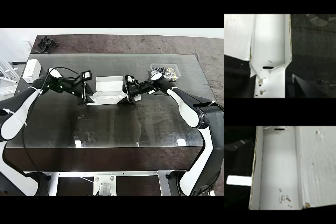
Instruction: Fold the box and place the chain.
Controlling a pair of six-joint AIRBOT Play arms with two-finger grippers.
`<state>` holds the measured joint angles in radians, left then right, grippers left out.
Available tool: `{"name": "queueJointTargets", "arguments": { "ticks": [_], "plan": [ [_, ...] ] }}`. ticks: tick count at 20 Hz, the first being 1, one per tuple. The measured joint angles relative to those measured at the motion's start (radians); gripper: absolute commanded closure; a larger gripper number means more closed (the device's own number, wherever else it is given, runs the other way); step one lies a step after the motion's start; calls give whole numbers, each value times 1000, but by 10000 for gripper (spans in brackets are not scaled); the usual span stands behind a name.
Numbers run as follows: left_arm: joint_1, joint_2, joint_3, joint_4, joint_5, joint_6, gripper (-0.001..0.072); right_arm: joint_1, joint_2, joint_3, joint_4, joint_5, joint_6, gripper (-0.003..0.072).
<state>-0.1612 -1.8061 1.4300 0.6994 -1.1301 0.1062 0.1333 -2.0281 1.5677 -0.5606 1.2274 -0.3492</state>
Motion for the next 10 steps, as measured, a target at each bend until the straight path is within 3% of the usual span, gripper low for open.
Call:
{"name": "queueJointTargets", "arguments": {
  "ticks": [10],
  "plan": [
    [-14,-3,0,-38,34,26,361,0,0,0,0,0,0,117]
  ]
}}
